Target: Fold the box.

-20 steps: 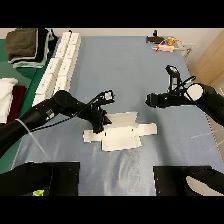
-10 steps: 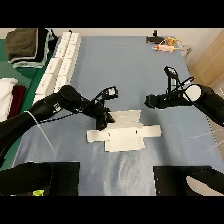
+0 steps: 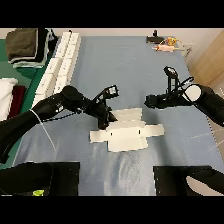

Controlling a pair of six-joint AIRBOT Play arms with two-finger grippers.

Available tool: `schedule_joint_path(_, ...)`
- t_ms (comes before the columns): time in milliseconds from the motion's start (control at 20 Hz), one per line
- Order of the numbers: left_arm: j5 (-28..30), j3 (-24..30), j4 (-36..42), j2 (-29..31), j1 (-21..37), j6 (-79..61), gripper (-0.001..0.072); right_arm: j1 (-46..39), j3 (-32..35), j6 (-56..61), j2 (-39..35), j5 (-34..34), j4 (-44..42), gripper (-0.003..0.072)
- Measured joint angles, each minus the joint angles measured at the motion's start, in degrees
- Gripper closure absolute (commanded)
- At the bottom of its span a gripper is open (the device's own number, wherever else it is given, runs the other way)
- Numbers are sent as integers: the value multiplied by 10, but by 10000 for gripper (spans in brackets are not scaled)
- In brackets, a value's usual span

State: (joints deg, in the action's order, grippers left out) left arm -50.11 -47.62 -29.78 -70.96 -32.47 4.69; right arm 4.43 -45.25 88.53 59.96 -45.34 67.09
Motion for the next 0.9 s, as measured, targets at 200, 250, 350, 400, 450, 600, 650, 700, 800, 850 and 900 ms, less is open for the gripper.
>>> schedule_joint_path(200,7,0,-27,-1,-3,39,699,0,0,0,0,0,0,371)
schedule_joint_path(250,8,0,-35,-1,-7,47,699,0,0,0,0,0,0,371)
schedule_joint_path(350,10,0,-47,-1,-19,59,699,0,0,0,0,0,0,371)
schedule_joint_path(400,11,0,-51,-1,-27,62,699,0,0,0,0,0,0,371)
schedule_joint_path(450,12,0,-55,-1,-33,65,699,0,0,0,0,0,0,371)
schedule_joint_path(600,17,0,-60,-1,-47,70,699,0,0,0,0,-2,0,371)
schedule_joint_path(650,17,0,-62,-1,-49,71,698,0,0,0,0,-3,0,371)
schedule_joint_path(700,16,0,-63,-1,-51,71,697,0,0,0,0,-4,0,371)
schedule_joint_path(800,14,3,-64,-1,-53,73,696,0,0,0,0,-6,0,377)
schedule_joint_path(850,12,4,-65,-1,-54,74,696,0,0,0,0,-7,0,378)
schedule_joint_path(900,10,4,-66,-1,-54,73,696,0,0,0,0,-8,0,378)
